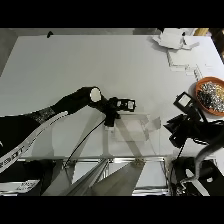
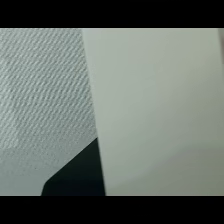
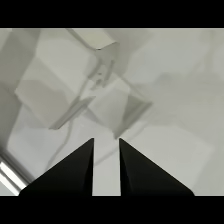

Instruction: Fold the box and place the chain.

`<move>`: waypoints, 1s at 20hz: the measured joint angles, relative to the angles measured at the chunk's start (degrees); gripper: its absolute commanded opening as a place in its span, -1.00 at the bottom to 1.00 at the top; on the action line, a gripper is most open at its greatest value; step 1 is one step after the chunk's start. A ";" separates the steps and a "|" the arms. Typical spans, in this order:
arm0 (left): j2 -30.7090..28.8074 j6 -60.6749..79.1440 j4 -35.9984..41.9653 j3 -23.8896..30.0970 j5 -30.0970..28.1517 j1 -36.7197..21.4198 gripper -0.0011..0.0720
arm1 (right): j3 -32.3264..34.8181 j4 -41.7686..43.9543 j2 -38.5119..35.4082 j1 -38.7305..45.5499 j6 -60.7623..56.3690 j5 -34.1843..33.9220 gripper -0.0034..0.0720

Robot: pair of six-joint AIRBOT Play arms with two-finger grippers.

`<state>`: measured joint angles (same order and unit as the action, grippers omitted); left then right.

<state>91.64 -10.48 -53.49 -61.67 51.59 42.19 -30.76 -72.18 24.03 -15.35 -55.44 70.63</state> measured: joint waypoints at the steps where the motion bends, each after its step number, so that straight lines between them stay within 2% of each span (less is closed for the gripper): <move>1: 0.00 0.00 0.02 0.00 0.02 0.00 -0.94 | 1.42 1.60 0.52 -0.07 3.41 -0.50 -0.87; 6: 0.00 0.00 0.04 0.00 0.09 0.00 -0.94 | 8.50 5.57 3.63 -5.77 20.68 -3.13 -0.86; 7: 0.00 0.00 0.04 0.00 0.09 0.00 -0.94 | 9.49 5.38 4.28 -7.80 22.73 -3.93 -0.73; 8: 0.00 0.00 0.04 0.00 0.11 0.00 -0.94 | 10.27 5.09 4.90 -9.66 24.13 -4.76 -0.42; 10: 0.00 0.00 0.04 0.00 0.11 0.00 -0.94 | 11.91 4.79 5.75 -12.66 26.18 -7.65 0.50; 11: 0.00 0.00 0.07 0.00 0.11 0.00 -0.94 | 12.96 4.61 6.01 -13.90 26.95 -9.88 0.78; 14: 0.00 0.00 0.07 0.00 0.13 0.00 -0.94 | 16.44 2.69 6.38 -18.12 28.87 -17.66 0.91; 20: 0.00 -0.02 0.07 0.00 0.15 0.00 -0.94 | 22.23 -2.62 6.56 -24.41 29.75 -31.95 0.89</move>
<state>91.64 -10.50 -53.43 -61.67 51.75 42.19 -8.54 -74.81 30.59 -39.77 -25.69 38.68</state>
